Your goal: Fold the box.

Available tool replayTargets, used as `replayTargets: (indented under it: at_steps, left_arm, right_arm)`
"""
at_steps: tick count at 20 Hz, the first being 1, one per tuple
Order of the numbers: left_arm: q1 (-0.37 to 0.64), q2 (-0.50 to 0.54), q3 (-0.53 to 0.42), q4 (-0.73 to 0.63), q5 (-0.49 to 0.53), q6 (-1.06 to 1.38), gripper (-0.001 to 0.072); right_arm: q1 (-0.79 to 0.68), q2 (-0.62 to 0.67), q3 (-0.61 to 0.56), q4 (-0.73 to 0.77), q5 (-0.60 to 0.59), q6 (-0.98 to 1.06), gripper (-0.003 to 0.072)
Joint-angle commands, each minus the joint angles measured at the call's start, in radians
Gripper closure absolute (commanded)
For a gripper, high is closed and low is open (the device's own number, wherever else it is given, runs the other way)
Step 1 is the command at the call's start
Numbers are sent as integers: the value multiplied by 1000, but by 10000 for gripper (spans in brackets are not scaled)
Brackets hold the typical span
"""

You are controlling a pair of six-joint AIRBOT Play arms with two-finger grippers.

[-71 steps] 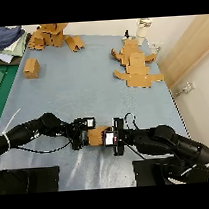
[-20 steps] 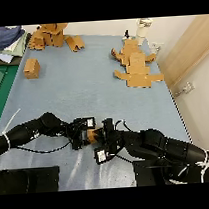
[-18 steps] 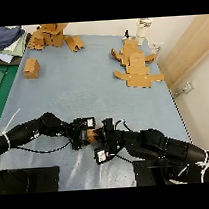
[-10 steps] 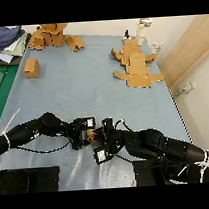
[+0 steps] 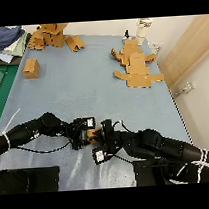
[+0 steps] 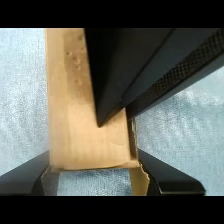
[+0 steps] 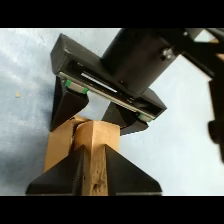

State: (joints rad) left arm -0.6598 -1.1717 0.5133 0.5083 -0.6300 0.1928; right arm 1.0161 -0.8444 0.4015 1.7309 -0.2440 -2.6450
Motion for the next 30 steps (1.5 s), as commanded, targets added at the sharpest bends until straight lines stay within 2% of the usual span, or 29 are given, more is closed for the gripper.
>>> replayTargets:
  at_steps: [1,7,10,13,15,17,21,23,25,28,30]
  left_arm:
    - [-1,0,0,0,0,0,240]
    - [0,0,0,0,0,0,240]
    - [-1,0,0,0,0,0,240]
    - [-1,0,0,0,0,0,240]
    - [0,0,0,0,0,0,240]
    - [-1,0,0,0,0,0,239]
    - [-1,0,0,0,0,0,239]
    - [-1,0,0,0,0,0,239]
    - [-1,0,0,0,0,0,239]
    - [-1,0,0,0,0,0,240]
    - [-1,0,0,0,0,0,240]
  right_arm:
    - [2,6,0,47,-65,0,495]
    - [2,12,0,69,-101,0,495]
    - [2,78,0,72,-102,66,494]
    - [-27,218,14,71,-212,485,495]
    - [-86,310,29,48,-386,981,684]
    - [-150,388,29,-37,-543,1352,684]
    - [-212,501,22,-188,-772,1770,684]
    - [-212,500,-22,-114,-853,1859,685]
    - [-212,481,-84,79,-806,1829,685]
    - [-210,415,-162,436,-560,1593,685]
    - [-210,349,-170,544,-414,1447,686]
